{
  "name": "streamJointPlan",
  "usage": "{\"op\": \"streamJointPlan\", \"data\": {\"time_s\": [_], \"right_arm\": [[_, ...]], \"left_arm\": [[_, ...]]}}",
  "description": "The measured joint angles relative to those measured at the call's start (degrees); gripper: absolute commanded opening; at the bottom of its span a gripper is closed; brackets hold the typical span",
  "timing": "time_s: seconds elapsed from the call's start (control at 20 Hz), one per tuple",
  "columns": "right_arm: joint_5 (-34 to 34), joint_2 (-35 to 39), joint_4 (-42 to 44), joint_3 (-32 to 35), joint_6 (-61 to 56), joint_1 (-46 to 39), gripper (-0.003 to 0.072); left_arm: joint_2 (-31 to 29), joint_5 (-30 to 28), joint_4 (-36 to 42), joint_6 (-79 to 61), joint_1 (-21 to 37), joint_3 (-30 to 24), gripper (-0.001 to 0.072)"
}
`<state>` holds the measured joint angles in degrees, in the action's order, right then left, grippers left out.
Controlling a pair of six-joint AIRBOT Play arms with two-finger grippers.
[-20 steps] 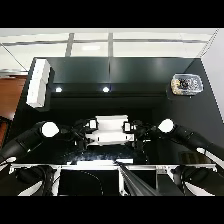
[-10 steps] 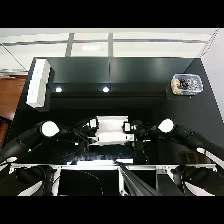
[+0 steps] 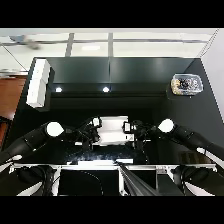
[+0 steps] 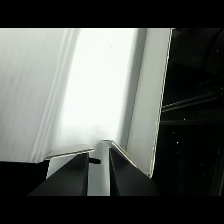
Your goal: Fold the box and place the chain.
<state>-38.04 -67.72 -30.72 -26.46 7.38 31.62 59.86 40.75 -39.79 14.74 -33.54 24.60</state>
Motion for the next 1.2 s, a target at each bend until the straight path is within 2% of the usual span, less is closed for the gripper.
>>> {"op": "streamJointPlan", "data": {"time_s": [0.35, 0.45, 0.5, 0.55, 0.6, 0.65, 0.7, 0.75, 0.85, 1.0, 1.1, 1.2], "right_arm": [[0.0, 0.0, 0.0, 0.0, -0.1, 0.0, 0.0363], [0.0, 0.0, 0.0, 0.0, -0.1, 0.0, 0.0363], [0.0, 0.0, 0.0, 0.0, -0.1, 0.0, 0.0363], [0.0, 0.0, 0.0, 0.0, -0.1, 0.0, 0.0363], [0.0, 0.0, 0.1, 0.0, -0.1, 0.0, 0.0363], [0.0, 0.0, 0.0, 0.0, -0.1, 0.0, 0.0363], [0.0, 0.0, 0.0, 0.0, -0.1, 0.0, 0.0363], [0.0, 0.0, 0.0, 0.0, -0.1, 0.0, 0.0363], [0.0, 0.0, 0.0, 0.0, -0.1, 0.0, 0.0363], [0.0, 0.0, 0.1, 0.0, -0.2, 0.0, 0.0363], [0.0, 0.0, 0.1, 0.0, -0.2, 0.0, 0.0363], [0.1, 0.0, 0.1, 0.0, -0.2, 0.0, 0.0363]], "left_arm": [[1.2, -1.4, 2.2, 0.0, -0.4, 0.0, 0.016], [1.2, -1.6, 2.5, 0.0, -0.4, 0.0, 0.0191], [1.3, -1.7, 2.6, 0.0, -0.4, 0.0, 0.0375], [1.3, -1.8, 2.6, 0.0, -0.4, 0.0, 0.0513], [1.3, -1.8, 2.6, 0.0, -0.4, 0.0, 0.036], [1.3, -1.8, 2.6, 0.0, -0.4, 0.0, 0.0147], [1.3, -1.8, 2.8, 0.0, -0.4, 0.0, 0.0274], [1.3, -1.7, 2.8, -0.2, -0.4, 0.0, 0.0357], [1.3, -1.7, 2.8, 0.0, -0.4, 0.0, 0.003], [1.2, -0.6, 1.6, 0.4, -0.3, 0.6, 0.0027], [0.3, 1.1, -2.5, 4.6, 0.1, 1.4, 0.0027], [-1.7, 2.8, -8.0, 12.9, 2.8, 2.0, 0.0027]]}}
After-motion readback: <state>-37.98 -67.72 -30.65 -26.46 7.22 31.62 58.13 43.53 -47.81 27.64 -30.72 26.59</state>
